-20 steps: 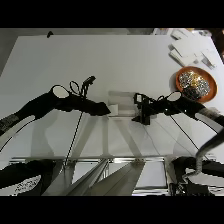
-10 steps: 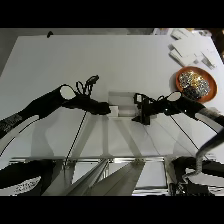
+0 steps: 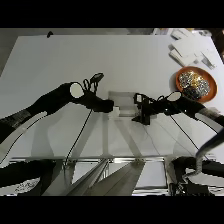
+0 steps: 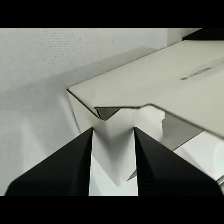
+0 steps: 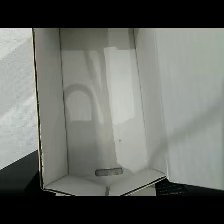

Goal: Fold the box and place the chain.

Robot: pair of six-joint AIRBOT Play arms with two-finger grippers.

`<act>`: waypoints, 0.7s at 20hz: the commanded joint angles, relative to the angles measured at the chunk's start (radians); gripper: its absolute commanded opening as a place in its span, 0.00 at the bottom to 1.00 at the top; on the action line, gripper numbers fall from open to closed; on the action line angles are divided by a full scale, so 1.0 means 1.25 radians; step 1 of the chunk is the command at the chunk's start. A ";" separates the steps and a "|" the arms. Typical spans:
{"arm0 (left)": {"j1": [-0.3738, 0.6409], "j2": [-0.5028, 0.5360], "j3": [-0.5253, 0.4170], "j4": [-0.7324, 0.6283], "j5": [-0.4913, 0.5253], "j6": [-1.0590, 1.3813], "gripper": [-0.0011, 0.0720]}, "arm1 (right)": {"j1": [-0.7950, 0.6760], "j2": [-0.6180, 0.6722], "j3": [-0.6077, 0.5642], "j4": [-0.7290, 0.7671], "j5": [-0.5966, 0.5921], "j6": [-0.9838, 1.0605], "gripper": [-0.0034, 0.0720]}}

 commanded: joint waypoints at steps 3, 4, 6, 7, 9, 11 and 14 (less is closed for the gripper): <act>-0.039 -0.045 0.075 0.150 -0.073 -0.171 0.41 | 0.000 0.000 0.000 0.001 0.000 0.002 0.57; -0.049 -0.052 0.092 0.195 -0.096 -0.206 0.41 | 0.000 0.000 0.000 0.001 0.000 0.002 0.57; -0.067 -0.073 0.125 0.261 -0.143 -0.265 0.41 | 0.000 0.000 0.000 0.001 0.000 0.002 0.57; -0.076 -0.084 0.143 0.280 -0.162 -0.289 0.41 | 0.000 0.000 0.000 0.001 0.001 0.002 0.57; -0.098 -0.113 0.184 0.306 -0.188 -0.325 0.41 | 0.000 0.000 0.000 0.001 0.000 0.002 0.57; -0.117 -0.148 0.229 0.339 -0.215 -0.372 0.41 | 0.000 0.000 0.000 0.001 0.001 0.002 0.57; -0.133 -0.190 0.269 0.346 -0.225 -0.429 0.35 | 0.000 0.000 0.000 0.001 0.000 0.002 0.57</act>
